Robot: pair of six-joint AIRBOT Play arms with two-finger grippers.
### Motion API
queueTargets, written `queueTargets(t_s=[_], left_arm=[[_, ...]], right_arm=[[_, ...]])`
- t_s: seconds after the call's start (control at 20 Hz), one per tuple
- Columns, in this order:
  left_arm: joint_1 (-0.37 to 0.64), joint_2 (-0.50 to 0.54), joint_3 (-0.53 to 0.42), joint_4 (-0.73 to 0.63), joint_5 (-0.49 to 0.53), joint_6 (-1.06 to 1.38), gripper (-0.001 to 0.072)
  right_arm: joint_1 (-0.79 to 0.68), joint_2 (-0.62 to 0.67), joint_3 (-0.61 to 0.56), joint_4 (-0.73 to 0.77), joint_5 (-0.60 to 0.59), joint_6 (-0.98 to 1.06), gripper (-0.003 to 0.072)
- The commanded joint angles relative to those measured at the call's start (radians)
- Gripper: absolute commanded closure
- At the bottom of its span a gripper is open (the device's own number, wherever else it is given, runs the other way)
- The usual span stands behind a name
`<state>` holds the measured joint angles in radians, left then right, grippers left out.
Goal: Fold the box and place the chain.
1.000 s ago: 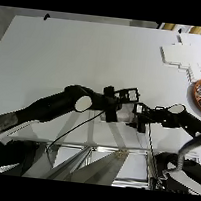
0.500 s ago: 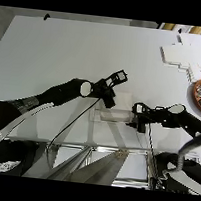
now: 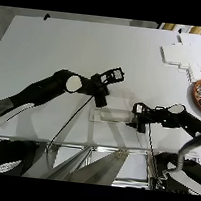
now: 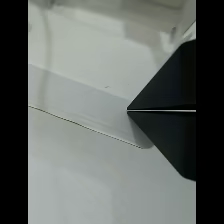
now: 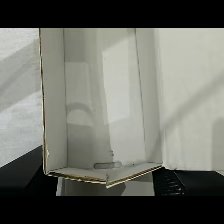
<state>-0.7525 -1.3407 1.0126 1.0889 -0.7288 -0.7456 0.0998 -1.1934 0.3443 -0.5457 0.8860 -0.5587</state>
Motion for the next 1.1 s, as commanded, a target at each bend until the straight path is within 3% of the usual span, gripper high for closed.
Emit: queueTargets(t_s=[0.0, 0.35, 0.75, 0.8, 0.85, 1.05], left_arm=[[0.002, 0.048, -0.001, 0.057, -0.203, -0.023, 0.0703], [-0.010, 0.027, -0.099, 0.067, -0.259, -0.022, 0.0703], [-0.008, 0.027, -0.153, 0.217, -0.255, 0.040, 0.0682], [-0.009, 0.027, -0.155, 0.212, -0.255, 0.076, 0.0584], [-0.014, 0.026, -0.155, 0.178, -0.254, 0.131, 0.0540], [-0.029, 0.023, -0.155, -0.025, -0.174, 0.434, 0.0537]], right_arm=[[0.000, 0.001, 0.001, 0.000, 0.001, 0.000, 0.0274], [0.000, 0.001, 0.001, 0.000, 0.001, 0.000, 0.0274], [0.000, 0.001, 0.001, 0.000, 0.001, 0.000, 0.0274], [0.000, 0.001, 0.001, 0.000, 0.001, 0.000, 0.0274], [0.000, 0.001, 0.001, 0.000, 0.001, 0.000, 0.0274], [0.000, 0.001, 0.001, 0.000, 0.001, 0.000, 0.0274]])
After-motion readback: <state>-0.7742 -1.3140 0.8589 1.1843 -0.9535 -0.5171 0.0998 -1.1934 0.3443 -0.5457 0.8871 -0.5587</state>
